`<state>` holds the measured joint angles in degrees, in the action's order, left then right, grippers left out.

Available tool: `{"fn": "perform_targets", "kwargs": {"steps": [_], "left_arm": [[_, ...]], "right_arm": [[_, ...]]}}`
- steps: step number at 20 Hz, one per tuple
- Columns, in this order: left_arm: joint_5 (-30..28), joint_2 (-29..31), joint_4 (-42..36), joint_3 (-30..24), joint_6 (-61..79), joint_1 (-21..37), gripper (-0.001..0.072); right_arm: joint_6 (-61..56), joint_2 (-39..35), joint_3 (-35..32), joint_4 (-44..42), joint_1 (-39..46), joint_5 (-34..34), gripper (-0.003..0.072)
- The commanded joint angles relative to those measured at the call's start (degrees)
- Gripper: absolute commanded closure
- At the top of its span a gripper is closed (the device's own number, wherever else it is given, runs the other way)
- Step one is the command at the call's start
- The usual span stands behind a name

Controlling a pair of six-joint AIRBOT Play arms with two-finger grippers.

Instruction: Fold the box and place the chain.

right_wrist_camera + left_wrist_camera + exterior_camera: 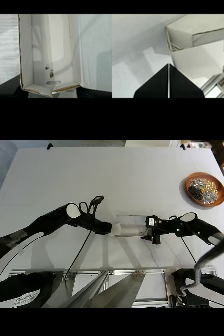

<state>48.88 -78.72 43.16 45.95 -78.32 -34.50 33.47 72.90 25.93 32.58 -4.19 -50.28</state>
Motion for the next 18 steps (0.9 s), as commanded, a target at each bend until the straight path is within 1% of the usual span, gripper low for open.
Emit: {"fn": "perform_targets", "kwargs": {"steps": [1,2,6,7,8,9,13,17,18], "left_arm": [[0.02,2.75,-1.44,0.17,0.72,-0.26,0.0651],[-0.02,3.1,-1.86,0.17,0.72,-0.59,0.0623],[-0.81,3.02,-2.89,0.17,0.76,-2.64,0.0614],[-0.98,3.02,-2.97,0.17,0.74,-2.93,0.0569],[-1.14,3.02,-3.04,0.17,0.74,-3.1,0.044],[-1.14,3.02,-3.32,0.17,0.74,-3.26,0.0382],[-2.14,2.43,-3.26,0.17,0.74,-4.31,0.0363],[-6.21,2.05,-1.92,0.33,-1.2,-5.97,0.0355],[-6.78,2.05,-0.42,0.55,-3.02,-6.23,0.0335]], "right_arm": [[0.0,-0.04,-0.02,-0.02,-0.02,-0.02,0.029],[0.0,-0.04,-0.02,-0.02,-0.02,-0.02,0.029],[0.0,-0.04,-0.02,-0.02,-0.02,-0.02,0.029],[0.0,-0.04,-0.02,-0.02,-0.02,-0.02,0.029],[0.0,-0.04,-0.02,-0.02,-0.02,-0.02,0.029],[0.0,-0.04,-0.02,-0.02,-0.02,-0.02,0.029],[0.0,-0.04,-0.02,-0.02,-0.02,-0.04,0.029],[0.0,-0.04,-0.02,-0.02,-0.02,-0.02,0.029],[0.0,-0.04,-0.02,-0.02,-0.02,-0.02,0.029]]}}
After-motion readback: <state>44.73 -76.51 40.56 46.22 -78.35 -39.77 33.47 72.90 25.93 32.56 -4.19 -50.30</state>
